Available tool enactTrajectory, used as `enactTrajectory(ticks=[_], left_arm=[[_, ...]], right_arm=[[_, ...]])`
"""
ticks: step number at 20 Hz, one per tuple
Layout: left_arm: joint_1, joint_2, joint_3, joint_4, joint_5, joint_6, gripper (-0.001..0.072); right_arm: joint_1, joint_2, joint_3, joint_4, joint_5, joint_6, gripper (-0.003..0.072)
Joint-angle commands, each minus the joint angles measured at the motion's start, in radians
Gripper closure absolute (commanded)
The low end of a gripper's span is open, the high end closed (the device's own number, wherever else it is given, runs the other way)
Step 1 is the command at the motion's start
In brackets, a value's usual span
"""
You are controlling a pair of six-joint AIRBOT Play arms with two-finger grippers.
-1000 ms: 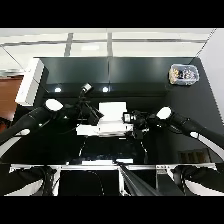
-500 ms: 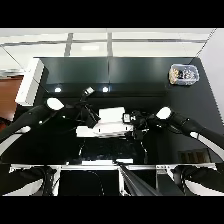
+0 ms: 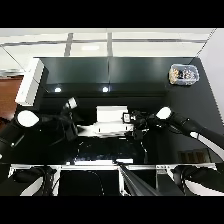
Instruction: Fold the box and place the chain.
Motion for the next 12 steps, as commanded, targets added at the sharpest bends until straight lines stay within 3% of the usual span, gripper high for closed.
enactTrajectory(ticks=[1,4,12], left_arm=[[-0.035,0.022,-0.080,0.045,0.097,0.238,0.0005],[-0.107,-0.037,-0.068,0.032,0.183,0.240,0.0008],[-0.201,-0.245,0.041,-0.131,0.162,0.371,0.0034]], right_arm=[[0.000,-0.001,0.000,0.000,0.000,-0.001,0.0213],[0.000,-0.001,0.000,0.000,0.000,-0.001,0.0213],[0.000,-0.001,0.000,0.000,0.000,-0.001,0.0213]])
